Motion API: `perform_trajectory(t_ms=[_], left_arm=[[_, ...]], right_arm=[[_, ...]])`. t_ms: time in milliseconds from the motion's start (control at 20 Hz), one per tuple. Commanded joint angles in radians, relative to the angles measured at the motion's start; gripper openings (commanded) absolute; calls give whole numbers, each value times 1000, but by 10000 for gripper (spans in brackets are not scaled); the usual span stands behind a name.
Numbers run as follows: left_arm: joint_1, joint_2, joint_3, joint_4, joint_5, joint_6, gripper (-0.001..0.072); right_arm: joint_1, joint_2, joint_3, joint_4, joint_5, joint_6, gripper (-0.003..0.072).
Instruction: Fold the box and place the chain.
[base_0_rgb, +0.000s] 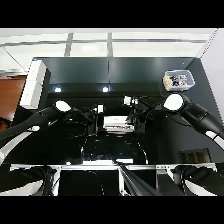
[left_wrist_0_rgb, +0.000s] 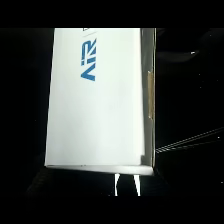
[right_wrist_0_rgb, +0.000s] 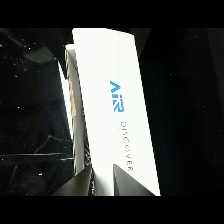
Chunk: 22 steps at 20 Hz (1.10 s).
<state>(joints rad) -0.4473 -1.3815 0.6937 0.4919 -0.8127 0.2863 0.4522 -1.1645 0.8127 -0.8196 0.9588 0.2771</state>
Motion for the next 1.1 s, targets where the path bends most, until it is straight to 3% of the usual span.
perform_trajectory(t_ms=[0,600,650,700,1050], left_arm=[[0,-1,0,0,0,0,341],[0,-1,0,0,0,0,341],[0,-1,0,0,0,0,341],[0,-1,0,0,0,0,341],[0,-1,0,0,0,0,341]], right_arm=[[1,0,-1,0,3,3,95],[35,-4,-13,-4,-2,3,97],[34,-4,-13,-3,-3,4,136],[34,-4,-13,-4,-16,9,237],[34,-6,-16,-4,-20,37,251]])
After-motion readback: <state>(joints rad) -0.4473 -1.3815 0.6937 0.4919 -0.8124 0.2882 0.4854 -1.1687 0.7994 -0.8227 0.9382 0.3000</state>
